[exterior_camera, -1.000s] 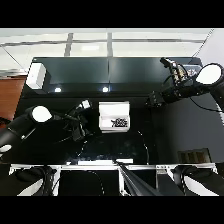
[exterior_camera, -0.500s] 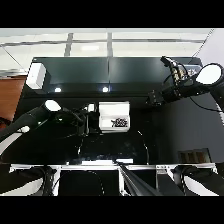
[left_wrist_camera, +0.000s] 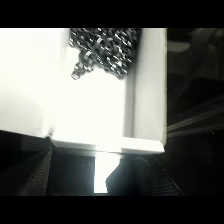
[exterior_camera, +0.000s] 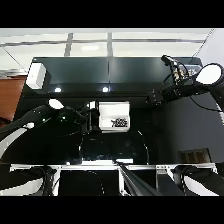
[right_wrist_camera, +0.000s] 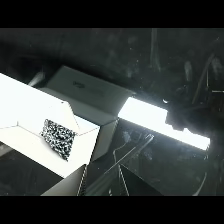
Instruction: Fold the box and place the chain.
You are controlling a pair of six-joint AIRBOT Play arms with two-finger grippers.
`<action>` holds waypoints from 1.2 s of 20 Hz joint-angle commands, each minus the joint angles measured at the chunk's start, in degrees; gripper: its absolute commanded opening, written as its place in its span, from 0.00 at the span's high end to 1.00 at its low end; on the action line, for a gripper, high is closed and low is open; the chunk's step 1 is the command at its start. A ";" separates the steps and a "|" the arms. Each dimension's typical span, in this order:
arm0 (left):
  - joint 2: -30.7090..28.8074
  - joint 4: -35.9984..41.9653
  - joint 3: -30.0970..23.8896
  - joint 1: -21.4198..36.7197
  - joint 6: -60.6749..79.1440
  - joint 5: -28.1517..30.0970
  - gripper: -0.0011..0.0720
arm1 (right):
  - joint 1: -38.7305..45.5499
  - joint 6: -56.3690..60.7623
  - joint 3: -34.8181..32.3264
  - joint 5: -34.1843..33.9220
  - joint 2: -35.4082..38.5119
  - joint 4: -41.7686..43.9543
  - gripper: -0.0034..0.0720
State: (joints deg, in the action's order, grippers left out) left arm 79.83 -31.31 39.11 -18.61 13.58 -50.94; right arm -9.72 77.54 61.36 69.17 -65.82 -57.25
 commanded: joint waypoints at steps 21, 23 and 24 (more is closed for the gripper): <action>1.57 0.26 2.27 -3.30 0.33 -0.26 0.32 | -5.95 -11.63 0.02 -15.85 -13.73 11.17 0.03; 1.57 0.26 2.27 -3.30 0.33 -0.28 0.32 | -7.58 -23.69 0.11 -12.85 -14.10 11.56 0.03; 1.57 0.26 2.27 -3.32 0.33 -0.28 0.32 | -7.78 -31.71 0.63 -10.64 -13.86 11.08 0.03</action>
State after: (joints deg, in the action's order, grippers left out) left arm 81.38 -31.03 41.34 -21.89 13.96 -51.29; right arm -15.84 63.18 61.52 55.24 -78.06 -48.16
